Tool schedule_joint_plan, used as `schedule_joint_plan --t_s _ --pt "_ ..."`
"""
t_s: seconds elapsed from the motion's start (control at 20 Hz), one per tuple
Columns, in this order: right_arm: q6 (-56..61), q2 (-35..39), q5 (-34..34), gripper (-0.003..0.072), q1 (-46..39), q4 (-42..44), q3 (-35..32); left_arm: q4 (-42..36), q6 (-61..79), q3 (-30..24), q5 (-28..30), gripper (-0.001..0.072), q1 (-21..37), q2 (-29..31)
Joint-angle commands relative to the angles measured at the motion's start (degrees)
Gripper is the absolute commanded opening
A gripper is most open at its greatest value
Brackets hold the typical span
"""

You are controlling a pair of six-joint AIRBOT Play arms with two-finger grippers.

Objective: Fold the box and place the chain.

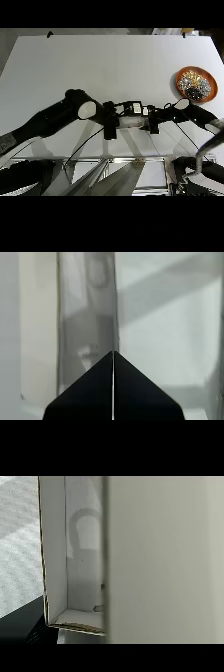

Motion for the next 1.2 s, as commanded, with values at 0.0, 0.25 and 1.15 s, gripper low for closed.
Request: schedule_joint_plan --t_s 0.0,0.25,1.15 --pt "-0.04 0.04 0.04 0.0341 -0.02 0.02 0.04 1.38 -6.93 -0.02 14.93 0.0001 -2.01 -2.80" --pt "-0.04 0.04 0.02 0.0341 -0.02 0.00 0.04 3.91 -17.38 -0.02 24.94 0.0000 2.08 -6.62" --pt "-0.04 0.04 0.02 0.0341 -0.02 0.02 0.04 8.81 -22.49 -0.02 5.44 0.0001 6.16 -2.91"
